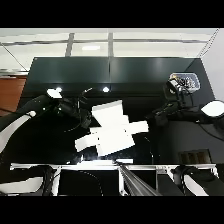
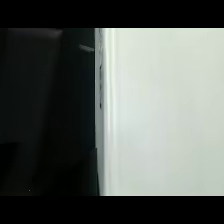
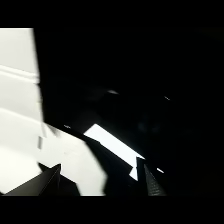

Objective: Fold the box and place the chain.

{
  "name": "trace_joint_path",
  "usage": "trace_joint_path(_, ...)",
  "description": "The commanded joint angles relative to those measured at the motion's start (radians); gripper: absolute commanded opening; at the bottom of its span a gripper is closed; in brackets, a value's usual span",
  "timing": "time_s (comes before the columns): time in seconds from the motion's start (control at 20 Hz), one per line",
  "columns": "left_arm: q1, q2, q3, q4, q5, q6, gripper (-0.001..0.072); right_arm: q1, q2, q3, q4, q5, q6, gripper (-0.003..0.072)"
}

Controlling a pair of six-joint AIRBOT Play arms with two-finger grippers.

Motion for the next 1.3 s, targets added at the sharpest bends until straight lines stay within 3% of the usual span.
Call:
trace_joint_path(0.0, -0.094, 0.125, -0.011, 0.012, 0.135, 0.148, 0.0023, -0.051, 0.000, 0.072, -0.247, 0.167, -0.030, 0.0608)
trace_joint_path(0.1, -0.145, 0.142, -0.021, -0.062, 0.190, 0.350, 0.0024, -0.016, -0.003, 0.072, -0.285, 0.169, -0.164, 0.0608)
trace_joint_path(0.25, -0.220, 0.114, -0.021, 0.094, 0.286, 0.448, 0.0024, 0.063, -0.003, 0.060, -0.277, 0.098, -0.277, 0.0608)
trace_joint_path(0.4, -0.235, 0.059, -0.033, 0.091, 0.372, 0.449, 0.0024, 0.131, -0.004, 0.039, -0.277, -0.005, -0.315, 0.0608)
trace_joint_path(0.6, -0.234, 0.022, -0.066, 0.080, 0.388, 0.439, 0.0024, 0.189, -0.005, 0.010, -0.276, -0.093, -0.327, 0.0608)
trace_joint_path(1.0, -0.232, 0.022, -0.065, 0.077, 0.394, 0.438, 0.0025, 0.218, -0.005, -0.095, -0.175, -0.017, -0.378, 0.0607)
trace_joint_path(1.25, -0.232, 0.022, -0.063, 0.088, 0.397, 0.444, 0.0025, 0.332, -0.005, -0.206, -0.176, -0.059, -0.465, 0.0607)
